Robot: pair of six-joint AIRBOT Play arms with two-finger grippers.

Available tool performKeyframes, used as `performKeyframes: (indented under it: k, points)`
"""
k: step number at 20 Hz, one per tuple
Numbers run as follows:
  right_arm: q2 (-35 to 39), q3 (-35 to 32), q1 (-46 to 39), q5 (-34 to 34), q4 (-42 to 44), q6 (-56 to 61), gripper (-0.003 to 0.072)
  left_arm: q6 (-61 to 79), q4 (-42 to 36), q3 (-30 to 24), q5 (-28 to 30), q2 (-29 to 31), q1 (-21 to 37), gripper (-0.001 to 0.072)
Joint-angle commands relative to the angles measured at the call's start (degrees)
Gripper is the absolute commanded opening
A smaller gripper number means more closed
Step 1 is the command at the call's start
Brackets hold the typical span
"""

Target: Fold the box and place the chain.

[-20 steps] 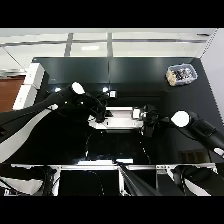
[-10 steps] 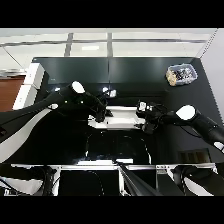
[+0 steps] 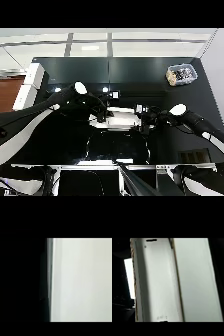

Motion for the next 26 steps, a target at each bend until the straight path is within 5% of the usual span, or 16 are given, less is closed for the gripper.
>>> performKeyframes:
  k: [1, 26]
  points:
    - [-1.88, 0.02, -0.04, 0.00, -2.19, -1.60, 0.0706, -0.68, 1.31, 0.02, 1.07, -0.09, -0.61, 0.0025]
    - [-2.58, 0.02, -1.14, -0.81, -4.74, -0.02, 0.0664, -0.68, 1.31, 0.04, 0.42, -0.11, -0.61, 0.0026]
